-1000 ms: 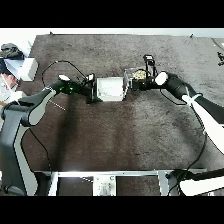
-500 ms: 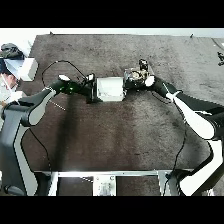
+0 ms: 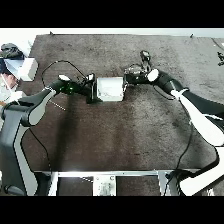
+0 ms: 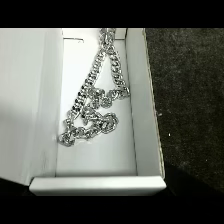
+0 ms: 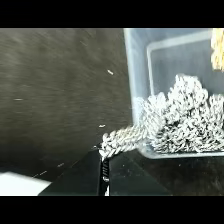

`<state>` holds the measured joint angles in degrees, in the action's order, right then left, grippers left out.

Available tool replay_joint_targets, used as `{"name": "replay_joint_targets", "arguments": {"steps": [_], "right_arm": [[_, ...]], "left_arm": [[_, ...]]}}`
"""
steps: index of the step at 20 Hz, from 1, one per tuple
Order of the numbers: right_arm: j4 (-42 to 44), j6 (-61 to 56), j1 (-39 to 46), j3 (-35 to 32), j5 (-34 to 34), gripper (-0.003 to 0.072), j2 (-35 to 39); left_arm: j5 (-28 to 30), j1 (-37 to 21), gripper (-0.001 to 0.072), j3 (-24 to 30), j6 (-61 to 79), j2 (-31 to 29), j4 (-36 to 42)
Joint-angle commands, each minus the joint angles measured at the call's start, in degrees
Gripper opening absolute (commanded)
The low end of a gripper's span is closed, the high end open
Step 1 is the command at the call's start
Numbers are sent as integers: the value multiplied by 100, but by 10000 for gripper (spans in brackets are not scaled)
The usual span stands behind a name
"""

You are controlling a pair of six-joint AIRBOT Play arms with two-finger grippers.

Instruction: Fold the box and place the chain.

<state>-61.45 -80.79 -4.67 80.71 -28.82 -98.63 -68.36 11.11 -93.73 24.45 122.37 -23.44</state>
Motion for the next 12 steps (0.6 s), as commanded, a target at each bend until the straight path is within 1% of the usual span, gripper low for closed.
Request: {"name": "replay_joint_targets", "arguments": {"steps": [1,4,8,10,12], "right_arm": [[-306,2,-4,0,-686,-6,752],[-310,20,-52,0,-977,-6,1410],[-638,63,-468,0,-979,-6,2203],[-678,63,-710,0,-957,-6,2446],[-693,63,-1043,0,-822,-6,2514]], "left_arm": [[0,2,272,0,2,0,-2],[2,2,272,0,2,0,-2],[0,2,273,0,2,0,-2],[0,2,273,0,2,0,-2],[0,2,273,0,2,0,-2]]}}
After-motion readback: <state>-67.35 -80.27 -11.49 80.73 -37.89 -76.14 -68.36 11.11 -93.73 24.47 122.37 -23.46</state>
